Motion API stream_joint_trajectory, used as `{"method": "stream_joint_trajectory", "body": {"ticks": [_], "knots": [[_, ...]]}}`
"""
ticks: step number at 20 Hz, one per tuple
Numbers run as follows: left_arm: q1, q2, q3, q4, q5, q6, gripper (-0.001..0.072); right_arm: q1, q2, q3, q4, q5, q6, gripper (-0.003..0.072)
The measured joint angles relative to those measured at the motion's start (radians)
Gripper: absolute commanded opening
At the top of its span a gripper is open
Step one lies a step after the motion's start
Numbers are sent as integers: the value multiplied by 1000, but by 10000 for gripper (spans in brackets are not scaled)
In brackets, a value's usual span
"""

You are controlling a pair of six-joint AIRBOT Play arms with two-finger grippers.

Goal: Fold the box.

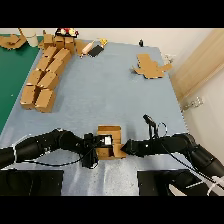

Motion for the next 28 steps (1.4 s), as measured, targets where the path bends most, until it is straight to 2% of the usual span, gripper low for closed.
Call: {"method": "stream_joint_trajectory", "body": {"ticks": [3, 5, 12, 20, 22, 25, 26, 27, 28], "knots": [[0, 0, 0, 0, 0, 0, 382, 47, -69, 28, -25, 17, 2, 368], [0, 0, 0, 0, 0, 0, 382, 92, -112, 61, -98, 20, 48, 368], [0, 0, 0, 0, 0, 0, 382, 287, -219, 177, -397, -31, 390, 368], [0, 0, 0, 0, 0, 0, 382, 479, -372, 293, -549, -61, 731, 357], [0, 0, 0, 0, 0, 0, 382, 497, -416, 325, -570, -82, 764, 327], [0, 0, 0, 0, 0, 0, 382, 511, -467, 373, -595, -135, 791, 229], [0, 0, 0, 0, 0, 0, 382, 514, -477, 387, -602, -156, 794, 154], [0, 0, 0, 0, 0, 0, 382, 516, -483, 397, -611, -182, 799, 151], [0, 0, 0, 0, 0, 0, 382, 517, -489, 405, -616, -196, 801, 84]]}}
